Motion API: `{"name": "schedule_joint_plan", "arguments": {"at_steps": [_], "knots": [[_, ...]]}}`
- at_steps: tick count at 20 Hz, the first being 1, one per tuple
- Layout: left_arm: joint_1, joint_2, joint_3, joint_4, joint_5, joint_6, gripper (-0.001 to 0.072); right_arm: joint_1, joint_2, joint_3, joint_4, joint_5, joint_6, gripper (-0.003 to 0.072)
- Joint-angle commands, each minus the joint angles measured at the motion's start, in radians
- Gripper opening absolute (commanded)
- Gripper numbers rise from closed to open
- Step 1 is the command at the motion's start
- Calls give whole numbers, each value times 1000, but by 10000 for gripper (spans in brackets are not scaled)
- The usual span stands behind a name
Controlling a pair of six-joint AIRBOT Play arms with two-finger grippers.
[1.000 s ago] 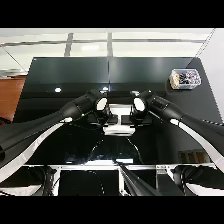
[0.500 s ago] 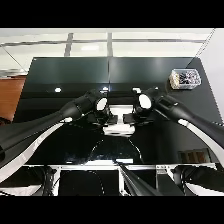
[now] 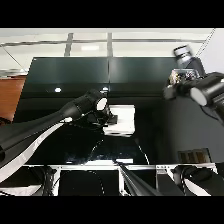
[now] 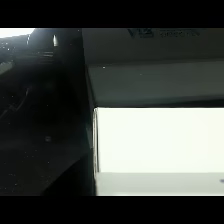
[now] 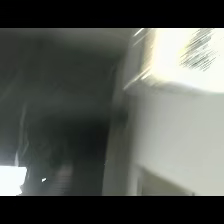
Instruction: Fold the box and place the chain.
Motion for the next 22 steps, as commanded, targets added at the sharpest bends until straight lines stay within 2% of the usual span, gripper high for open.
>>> {"name": "schedule_joint_plan", "arguments": {"at_steps": [1,3,5,8,10,12,14,22], "knots": [[0,0,0,0,2,0,30,-272,-38,-43,41,-373,-6,720],[0,0,0,0,3,0,30,-403,-151,-27,257,-444,-6,720],[0,0,0,0,3,0,30,-473,-292,78,383,-405,-6,720],[0,0,0,0,3,0,30,-522,-555,405,508,-148,113,720],[0,0,0,0,3,0,30,-549,-724,635,610,43,221,612],[0,0,0,0,2,0,29,-570,-843,777,700,172,304,612],[0,0,0,0,2,0,30,-578,-885,805,726,168,352,553],[0,0,0,0,2,0,29,-584,-930,804,701,135,410,553]]}}
